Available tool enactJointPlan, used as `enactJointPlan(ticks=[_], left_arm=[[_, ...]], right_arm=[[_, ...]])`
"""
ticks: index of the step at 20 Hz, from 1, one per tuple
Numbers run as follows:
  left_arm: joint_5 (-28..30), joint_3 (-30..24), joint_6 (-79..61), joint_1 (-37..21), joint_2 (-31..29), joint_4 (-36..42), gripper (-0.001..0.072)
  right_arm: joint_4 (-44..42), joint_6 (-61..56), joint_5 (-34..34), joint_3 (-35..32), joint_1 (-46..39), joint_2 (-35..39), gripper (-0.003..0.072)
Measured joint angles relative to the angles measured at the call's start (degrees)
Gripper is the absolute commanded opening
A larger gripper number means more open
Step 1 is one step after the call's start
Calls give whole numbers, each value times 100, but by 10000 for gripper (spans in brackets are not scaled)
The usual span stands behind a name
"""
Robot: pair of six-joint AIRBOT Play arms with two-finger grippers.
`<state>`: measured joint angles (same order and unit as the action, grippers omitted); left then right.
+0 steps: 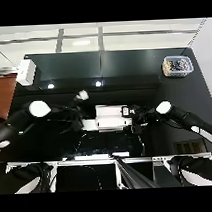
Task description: Fold the box and place the chain.
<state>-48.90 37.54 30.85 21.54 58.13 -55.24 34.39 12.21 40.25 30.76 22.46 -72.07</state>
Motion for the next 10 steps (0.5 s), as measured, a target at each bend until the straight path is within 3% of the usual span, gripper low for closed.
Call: enactJointPlan(ticks=[5, 7, 10], left_arm=[[-973, -149, 2990, -1547, -391, -811, 30], [-1366, -374, 3670, -2079, -227, -448, 30], [-1698, -822, 3871, -2612, 258, 682, 28]], right_arm=[[0, 2, -2, 0, 0, 0, 489], [2, 2, -2, -2, 0, 0, 489], [0, 2, -2, -2, 0, 0, 489]])
